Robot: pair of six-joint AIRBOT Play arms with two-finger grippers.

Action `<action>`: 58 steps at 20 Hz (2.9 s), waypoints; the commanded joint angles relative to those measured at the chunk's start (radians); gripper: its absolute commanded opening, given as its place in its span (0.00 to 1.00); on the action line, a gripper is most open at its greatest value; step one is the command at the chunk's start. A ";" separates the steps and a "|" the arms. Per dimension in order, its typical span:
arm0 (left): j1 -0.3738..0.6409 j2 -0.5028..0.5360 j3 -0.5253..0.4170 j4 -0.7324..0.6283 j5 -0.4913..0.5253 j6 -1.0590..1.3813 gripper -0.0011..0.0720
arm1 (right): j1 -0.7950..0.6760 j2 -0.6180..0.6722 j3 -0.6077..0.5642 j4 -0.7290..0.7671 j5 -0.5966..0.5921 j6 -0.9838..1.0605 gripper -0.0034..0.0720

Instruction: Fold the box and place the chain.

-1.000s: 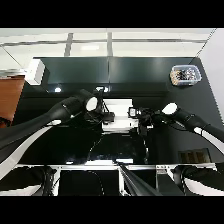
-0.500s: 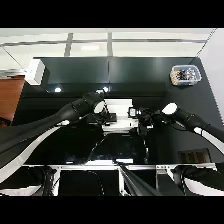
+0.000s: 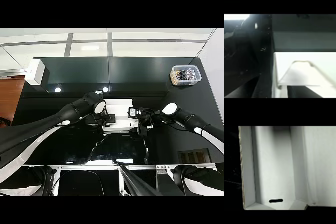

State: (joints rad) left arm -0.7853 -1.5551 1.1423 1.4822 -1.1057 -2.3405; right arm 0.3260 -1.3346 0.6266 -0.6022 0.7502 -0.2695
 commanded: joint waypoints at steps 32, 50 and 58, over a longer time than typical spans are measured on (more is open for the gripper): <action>-0.027 -0.030 0.032 0.058 -0.029 -0.050 0.30 | 0.001 -0.001 -0.001 0.000 0.000 0.000 0.65; -0.025 -0.032 0.032 0.054 -0.024 -0.016 0.05 | -0.002 0.103 0.000 -0.089 0.042 0.056 0.94; -0.025 -0.032 0.032 0.054 -0.024 -0.016 0.05 | -0.002 0.115 0.000 -0.087 0.079 0.057 0.39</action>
State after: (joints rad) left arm -0.8112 -1.5879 1.1751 1.5360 -1.1290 -2.3547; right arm 0.3237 -1.2243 0.6254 -0.6876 0.8108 -0.2127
